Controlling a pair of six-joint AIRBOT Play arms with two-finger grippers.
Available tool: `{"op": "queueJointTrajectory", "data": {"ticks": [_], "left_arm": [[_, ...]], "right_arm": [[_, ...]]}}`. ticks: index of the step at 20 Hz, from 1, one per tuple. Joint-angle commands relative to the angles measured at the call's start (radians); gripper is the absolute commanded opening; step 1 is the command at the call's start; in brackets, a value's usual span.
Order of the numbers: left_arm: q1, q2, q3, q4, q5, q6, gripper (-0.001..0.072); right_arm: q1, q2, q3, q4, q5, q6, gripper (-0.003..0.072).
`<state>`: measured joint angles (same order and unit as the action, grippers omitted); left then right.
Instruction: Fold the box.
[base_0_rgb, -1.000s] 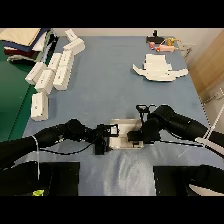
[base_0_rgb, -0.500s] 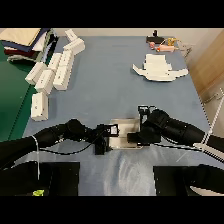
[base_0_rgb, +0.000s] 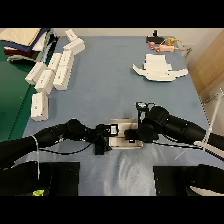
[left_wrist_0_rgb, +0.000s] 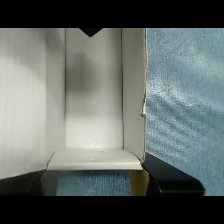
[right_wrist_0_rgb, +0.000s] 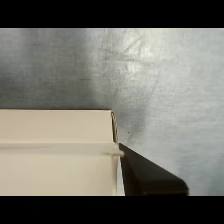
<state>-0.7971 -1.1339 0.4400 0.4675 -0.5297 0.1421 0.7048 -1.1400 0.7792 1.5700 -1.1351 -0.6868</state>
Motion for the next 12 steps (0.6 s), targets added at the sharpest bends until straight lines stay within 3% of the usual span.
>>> {"op": "queueJointTrajectory", "data": {"ticks": [1, 6, 7, 10, 12], "left_arm": [[-0.001, 0.0, 0.0, 0.0, -0.001, -0.001, 0.0521], [-0.001, 0.0, 0.0, 0.0, -0.001, -0.001, 0.0521], [-0.001, 0.0, 0.0, 0.0, -0.001, -0.001, 0.0521], [-0.001, 0.0, 0.0, 0.0, -0.001, -0.001, 0.0521], [-0.001, 0.0, 0.0, 0.0, -0.001, -0.001, 0.0521]], "right_arm": [[0.0, 0.001, 0.026, -0.014, -0.061, -0.013, 0.0473], [0.0, 0.041, 0.112, -0.048, -0.171, -0.067, 0.0472], [0.0, 0.064, 0.129, -0.048, -0.197, -0.08, 0.043], [-0.016, 0.14, 0.142, -0.138, -0.303, -0.1, 0.0083], [-0.064, 0.152, 0.134, -0.22, -0.354, -0.126, 0.0001]]}}
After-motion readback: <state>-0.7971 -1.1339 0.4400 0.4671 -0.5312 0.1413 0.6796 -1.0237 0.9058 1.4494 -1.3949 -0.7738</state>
